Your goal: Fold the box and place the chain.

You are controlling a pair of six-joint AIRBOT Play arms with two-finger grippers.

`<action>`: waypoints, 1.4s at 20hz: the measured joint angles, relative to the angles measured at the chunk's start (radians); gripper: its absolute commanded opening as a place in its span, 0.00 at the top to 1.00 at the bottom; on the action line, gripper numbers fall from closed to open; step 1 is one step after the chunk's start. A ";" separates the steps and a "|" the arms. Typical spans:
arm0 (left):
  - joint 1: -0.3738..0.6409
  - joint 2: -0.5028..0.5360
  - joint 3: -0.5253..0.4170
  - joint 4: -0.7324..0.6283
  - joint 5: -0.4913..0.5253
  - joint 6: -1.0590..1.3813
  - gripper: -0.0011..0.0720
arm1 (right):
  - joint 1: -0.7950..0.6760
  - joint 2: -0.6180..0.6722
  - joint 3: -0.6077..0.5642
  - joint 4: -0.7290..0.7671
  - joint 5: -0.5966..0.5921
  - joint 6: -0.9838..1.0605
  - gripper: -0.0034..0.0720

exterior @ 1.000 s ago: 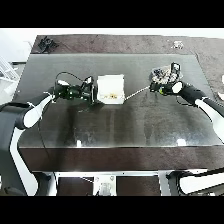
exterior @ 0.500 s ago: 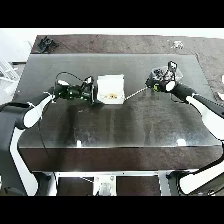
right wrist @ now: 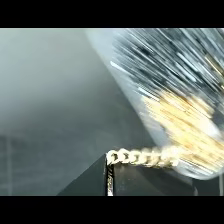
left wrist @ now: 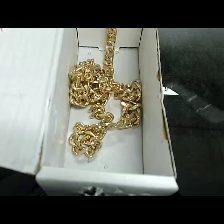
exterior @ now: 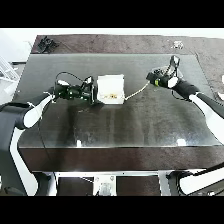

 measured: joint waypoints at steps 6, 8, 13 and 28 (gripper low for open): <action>0.000 0.000 0.000 0.000 0.000 0.000 0.57 | 0.103 0.296 0.003 -0.001 -0.048 -0.115 0.95; 0.000 0.000 0.000 0.000 0.000 0.000 0.57 | 0.143 0.388 0.003 -0.001 -0.054 -0.147 0.95; 0.000 0.000 0.000 0.000 0.000 0.000 0.57 | 0.254 0.531 0.018 -0.002 -0.072 -0.213 0.95; 0.000 0.000 0.000 0.000 0.000 0.000 0.57 | 0.538 0.549 0.091 -0.001 -0.144 -0.312 0.95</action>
